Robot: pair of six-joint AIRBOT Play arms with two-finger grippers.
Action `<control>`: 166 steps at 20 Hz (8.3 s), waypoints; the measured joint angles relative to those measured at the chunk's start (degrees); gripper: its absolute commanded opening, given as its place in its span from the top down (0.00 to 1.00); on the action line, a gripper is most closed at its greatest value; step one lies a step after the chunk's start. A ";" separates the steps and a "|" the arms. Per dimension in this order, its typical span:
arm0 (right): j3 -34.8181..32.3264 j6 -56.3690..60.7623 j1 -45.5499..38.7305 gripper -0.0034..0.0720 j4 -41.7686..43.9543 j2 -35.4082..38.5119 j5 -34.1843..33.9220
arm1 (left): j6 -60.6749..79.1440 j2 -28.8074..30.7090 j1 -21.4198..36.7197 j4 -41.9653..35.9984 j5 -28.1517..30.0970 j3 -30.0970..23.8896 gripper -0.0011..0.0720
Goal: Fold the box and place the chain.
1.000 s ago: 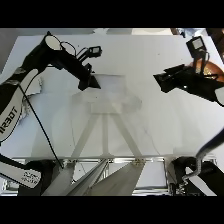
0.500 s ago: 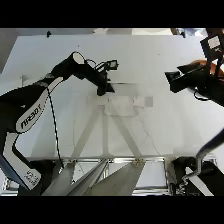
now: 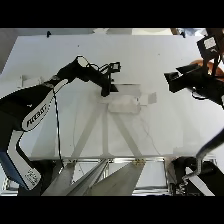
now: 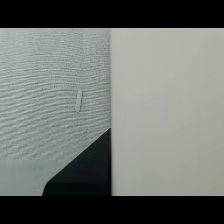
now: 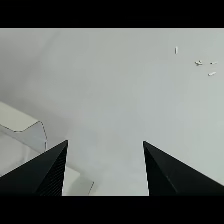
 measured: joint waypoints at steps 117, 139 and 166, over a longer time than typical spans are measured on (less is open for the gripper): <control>-14.69 -85.00 5.62 0.16 50.69 -29.92 -3.69 | -2.67 0.46 -0.15 5.29 0.13 -0.11 0.96; -9.16 -83.58 3.32 0.16 54.60 -31.10 -5.03 | -2.69 0.46 -0.17 5.29 0.15 -0.11 0.96; 7.98 -83.27 -1.97 0.16 41.24 -51.47 21.07 | -2.58 0.46 -0.20 5.31 0.00 -0.11 0.96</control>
